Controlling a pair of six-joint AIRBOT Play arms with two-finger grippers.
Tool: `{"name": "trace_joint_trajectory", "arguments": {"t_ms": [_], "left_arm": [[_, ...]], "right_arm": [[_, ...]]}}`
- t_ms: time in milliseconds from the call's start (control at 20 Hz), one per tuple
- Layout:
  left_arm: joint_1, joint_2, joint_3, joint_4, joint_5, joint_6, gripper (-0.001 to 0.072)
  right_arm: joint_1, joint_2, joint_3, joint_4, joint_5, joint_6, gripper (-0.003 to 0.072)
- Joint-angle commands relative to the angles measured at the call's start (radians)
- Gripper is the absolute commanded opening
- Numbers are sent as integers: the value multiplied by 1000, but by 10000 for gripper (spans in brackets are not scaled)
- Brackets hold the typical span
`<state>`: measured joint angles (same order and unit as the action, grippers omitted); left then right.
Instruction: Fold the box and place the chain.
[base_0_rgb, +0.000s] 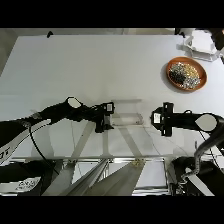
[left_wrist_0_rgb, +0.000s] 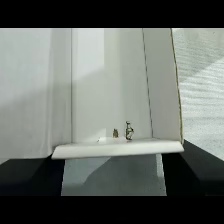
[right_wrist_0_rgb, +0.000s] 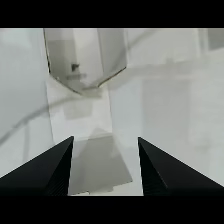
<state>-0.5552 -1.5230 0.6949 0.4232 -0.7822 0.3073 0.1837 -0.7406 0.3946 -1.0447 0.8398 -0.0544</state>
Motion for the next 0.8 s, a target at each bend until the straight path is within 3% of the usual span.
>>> {"name": "trace_joint_trajectory", "arguments": {"t_ms": [0, 200, 750], "left_arm": [[0, 0, 0, 0, 0, 0, 321], [0, 0, 0, 0, 0, 0, 321], [0, 0, 0, 0, 0, 0, 321]], "right_arm": [[37, -54, -1, -28, -34, -66, 440], [119, -151, -1, 49, -133, -114, 282], [127, -172, -1, 163, -160, -113, 281]]}}
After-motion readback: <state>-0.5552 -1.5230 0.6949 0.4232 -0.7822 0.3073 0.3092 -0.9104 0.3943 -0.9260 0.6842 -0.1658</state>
